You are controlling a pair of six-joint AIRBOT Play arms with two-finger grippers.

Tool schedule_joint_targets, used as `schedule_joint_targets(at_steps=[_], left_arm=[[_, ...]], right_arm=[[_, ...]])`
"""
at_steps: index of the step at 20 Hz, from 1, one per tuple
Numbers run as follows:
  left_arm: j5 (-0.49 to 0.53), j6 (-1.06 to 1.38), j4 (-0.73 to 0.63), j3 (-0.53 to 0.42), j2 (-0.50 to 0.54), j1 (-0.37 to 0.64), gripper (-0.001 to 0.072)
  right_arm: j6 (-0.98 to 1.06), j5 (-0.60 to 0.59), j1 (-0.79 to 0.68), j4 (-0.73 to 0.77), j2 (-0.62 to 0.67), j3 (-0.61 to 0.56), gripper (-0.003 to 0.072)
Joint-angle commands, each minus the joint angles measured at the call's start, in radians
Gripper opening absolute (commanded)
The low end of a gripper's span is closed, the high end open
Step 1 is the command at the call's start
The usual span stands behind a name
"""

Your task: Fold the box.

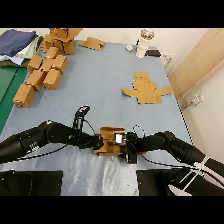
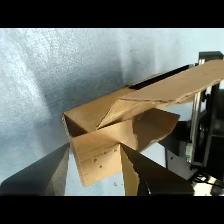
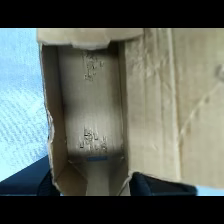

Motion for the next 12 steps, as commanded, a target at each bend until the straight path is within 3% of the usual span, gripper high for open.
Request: schedule_joint_targets(at_steps=[1,5,12], left_arm=[[-0.045,-0.157,0.176,0.081,-0.066,-0.062,0.0487],[-0.153,-0.267,0.307,0.171,-0.170,-0.119,0.0487],[-0.226,-0.427,0.435,0.230,-0.195,-0.173,0.0487]], right_arm=[[0.000,0.000,0.001,0.000,0.000,0.000,0.0489],[0.000,0.000,0.001,0.000,0.000,0.000,0.0489],[0.000,0.000,0.001,0.000,0.000,0.000,0.0489]])
